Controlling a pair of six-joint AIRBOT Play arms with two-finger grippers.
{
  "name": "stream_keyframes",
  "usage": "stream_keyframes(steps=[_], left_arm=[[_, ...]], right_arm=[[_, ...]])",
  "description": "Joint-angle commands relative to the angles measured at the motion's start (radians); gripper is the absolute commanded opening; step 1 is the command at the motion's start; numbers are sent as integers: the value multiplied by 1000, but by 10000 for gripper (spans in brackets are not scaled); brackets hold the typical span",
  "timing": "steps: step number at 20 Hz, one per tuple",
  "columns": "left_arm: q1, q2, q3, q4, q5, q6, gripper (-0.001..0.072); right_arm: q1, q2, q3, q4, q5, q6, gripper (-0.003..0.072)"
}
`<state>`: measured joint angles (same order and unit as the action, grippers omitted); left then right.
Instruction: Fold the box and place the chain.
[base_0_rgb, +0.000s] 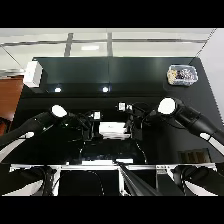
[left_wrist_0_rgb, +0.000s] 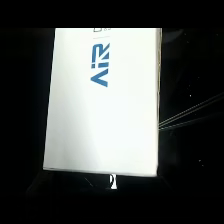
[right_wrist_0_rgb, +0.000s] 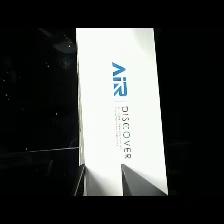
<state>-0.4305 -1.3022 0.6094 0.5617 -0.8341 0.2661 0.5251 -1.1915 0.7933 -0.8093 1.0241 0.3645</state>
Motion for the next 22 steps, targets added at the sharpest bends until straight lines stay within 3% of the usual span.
stream_keyframes(steps=[1, 9, 14, 16, 20, 22], left_arm=[[0, 0, 0, -4, 3, -4, 386], [0, 0, 0, -4, 3, -4, 386], [0, 0, 0, -4, 3, -4, 386], [0, 0, 0, -5, 3, -5, 386], [0, 0, 0, -5, 4, -5, 385], [0, 0, 0, -5, 4, -6, 328]], right_arm=[[13, -3, -12, 1, -18, 42, 269], [-6, 45, 1, -11, 41, 233, 268], [-104, 155, 14, -3, 103, 561, 264], [-111, 156, -6, 10, 128, 688, 6], [-111, 140, -148, 356, -26, 703, 5], [-111, 104, -184, 495, -98, 695, 6]])
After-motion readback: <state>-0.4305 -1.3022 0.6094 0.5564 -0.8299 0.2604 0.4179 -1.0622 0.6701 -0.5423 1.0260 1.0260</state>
